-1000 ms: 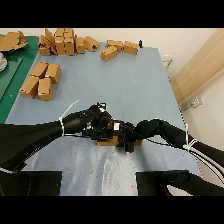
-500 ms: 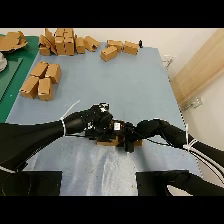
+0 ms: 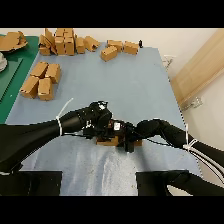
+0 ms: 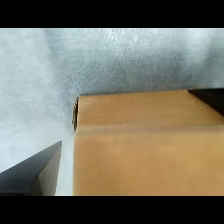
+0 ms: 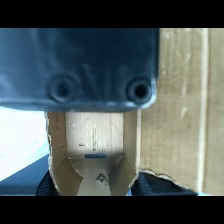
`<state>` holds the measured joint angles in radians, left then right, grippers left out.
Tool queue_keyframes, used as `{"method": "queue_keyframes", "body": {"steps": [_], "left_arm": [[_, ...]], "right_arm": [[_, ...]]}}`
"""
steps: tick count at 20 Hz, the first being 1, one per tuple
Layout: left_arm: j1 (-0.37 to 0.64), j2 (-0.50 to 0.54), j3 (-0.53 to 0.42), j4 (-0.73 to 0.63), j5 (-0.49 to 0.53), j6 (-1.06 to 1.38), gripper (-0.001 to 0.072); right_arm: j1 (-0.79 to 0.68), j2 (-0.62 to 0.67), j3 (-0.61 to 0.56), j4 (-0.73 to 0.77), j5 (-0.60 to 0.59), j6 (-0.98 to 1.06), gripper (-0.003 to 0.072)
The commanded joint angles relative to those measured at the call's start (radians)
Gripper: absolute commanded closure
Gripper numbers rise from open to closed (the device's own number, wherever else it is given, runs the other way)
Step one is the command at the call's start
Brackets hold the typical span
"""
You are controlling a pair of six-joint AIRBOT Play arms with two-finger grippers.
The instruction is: Fold the box.
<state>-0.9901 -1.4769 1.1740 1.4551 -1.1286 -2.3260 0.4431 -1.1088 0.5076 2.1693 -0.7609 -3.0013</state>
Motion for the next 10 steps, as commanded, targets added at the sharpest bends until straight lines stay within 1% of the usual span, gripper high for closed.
{"method": "queue_keyframes", "body": {"steps": [1,3,5,10], "left_arm": [[0.001,0.033,0.008,0.016,-0.034,-0.002,0.0112],[0.001,0.061,0.008,0.041,-0.042,-0.006,0.0112],[0.007,0.086,0.008,0.073,-0.076,-0.025,0.0112],[0.033,0.136,0.008,0.095,-0.166,-0.023,0.0113]], "right_arm": [[0.001,0.000,0.000,0.000,0.000,0.000,0.0189],[0.001,0.000,0.000,0.000,0.000,0.000,0.0188],[0.001,0.000,0.000,0.000,0.000,0.000,0.0188],[0.001,0.000,0.000,0.000,0.000,0.000,0.0188]]}}
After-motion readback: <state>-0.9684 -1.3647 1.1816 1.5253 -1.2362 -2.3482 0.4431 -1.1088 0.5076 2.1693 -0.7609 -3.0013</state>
